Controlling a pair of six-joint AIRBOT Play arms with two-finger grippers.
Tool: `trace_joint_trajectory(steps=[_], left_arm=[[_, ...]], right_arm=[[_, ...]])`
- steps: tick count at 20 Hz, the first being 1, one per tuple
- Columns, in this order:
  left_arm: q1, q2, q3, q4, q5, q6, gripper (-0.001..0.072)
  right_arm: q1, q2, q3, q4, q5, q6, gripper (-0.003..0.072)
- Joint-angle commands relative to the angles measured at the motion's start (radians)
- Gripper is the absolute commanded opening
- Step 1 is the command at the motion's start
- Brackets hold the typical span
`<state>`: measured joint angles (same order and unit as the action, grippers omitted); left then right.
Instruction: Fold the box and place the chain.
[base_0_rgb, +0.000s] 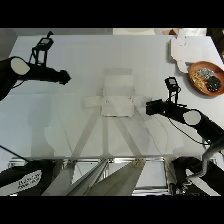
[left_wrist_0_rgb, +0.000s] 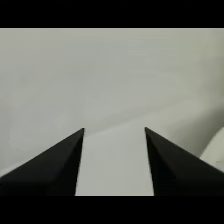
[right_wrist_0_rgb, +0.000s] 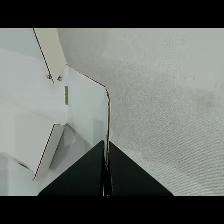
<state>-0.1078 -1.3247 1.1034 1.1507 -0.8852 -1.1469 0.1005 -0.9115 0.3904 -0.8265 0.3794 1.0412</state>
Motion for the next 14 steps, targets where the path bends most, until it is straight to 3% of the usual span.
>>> trace_joint_trajectory(steps=[1, 3, 7, 10, 14], left_arm=[[-0.020, -0.135, 0.132, -0.402, -0.124, 0.383, 0.0673], [-0.045, -0.205, 0.165, -0.486, -0.158, 0.481, 0.0690], [-0.119, -0.297, 0.175, -0.492, -0.167, 0.549, 0.0690], [-0.151, -0.333, 0.174, -0.506, -0.167, 0.579, 0.0690], [-0.154, -0.346, 0.174, -0.635, -0.165, 0.661, 0.0690]], right_arm=[[0.001, -0.001, 0.000, 0.000, 0.000, 0.000, 0.0015], [0.001, -0.001, 0.000, 0.000, 0.000, 0.000, 0.0015], [0.001, -0.001, 0.000, 0.000, 0.000, 0.000, 0.0015], [0.001, -0.001, 0.000, 0.000, 0.000, 0.000, 0.0015], [0.001, -0.001, 0.000, 0.000, -0.002, 0.000, 0.0015]])
